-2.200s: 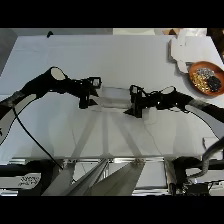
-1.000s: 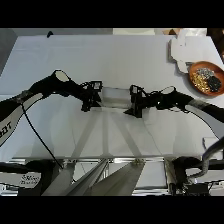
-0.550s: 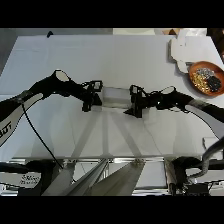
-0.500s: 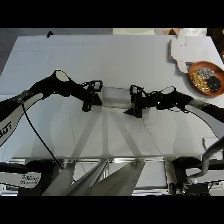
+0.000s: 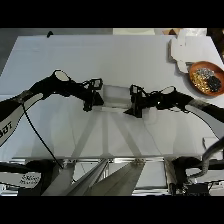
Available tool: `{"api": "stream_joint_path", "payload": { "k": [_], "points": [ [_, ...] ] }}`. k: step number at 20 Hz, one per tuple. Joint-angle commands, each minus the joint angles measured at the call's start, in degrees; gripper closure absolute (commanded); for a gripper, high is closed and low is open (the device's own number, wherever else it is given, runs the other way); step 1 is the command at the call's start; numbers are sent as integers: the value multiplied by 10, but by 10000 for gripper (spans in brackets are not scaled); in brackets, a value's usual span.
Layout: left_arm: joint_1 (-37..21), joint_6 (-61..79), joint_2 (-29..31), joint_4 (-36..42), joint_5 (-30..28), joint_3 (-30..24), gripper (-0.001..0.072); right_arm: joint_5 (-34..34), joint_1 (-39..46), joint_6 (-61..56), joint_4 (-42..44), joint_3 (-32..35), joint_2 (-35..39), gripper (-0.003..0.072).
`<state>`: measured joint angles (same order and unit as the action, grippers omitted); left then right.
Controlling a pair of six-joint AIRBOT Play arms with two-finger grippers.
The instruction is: Fold the box and place the chain.
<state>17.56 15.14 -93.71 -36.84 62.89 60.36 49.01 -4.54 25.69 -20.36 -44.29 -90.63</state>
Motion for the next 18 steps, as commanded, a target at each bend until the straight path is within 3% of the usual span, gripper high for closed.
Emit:
{"api": "stream_joint_path", "payload": {
  "k": [1,2,3,9,10,13,18],
  "points": [
    [0,1,0,12,-1,0,515,0,0,0,0,-1,0,230],
    [0,1,0,12,-2,0,410,0,0,0,0,-1,0,230],
    [0,0,0,12,-5,0,349,0,0,0,0,-1,0,230],
    [0,0,0,12,-6,-1,293,0,0,0,0,-1,0,230],
    [0,0,0,12,-6,-1,310,0,0,0,0,-1,0,230],
    [0,1,0,12,-5,-1,696,0,0,0,0,-1,0,230],
    [0,1,0,12,-5,-1,700,0,0,0,0,-1,0,230]
  ]
}}
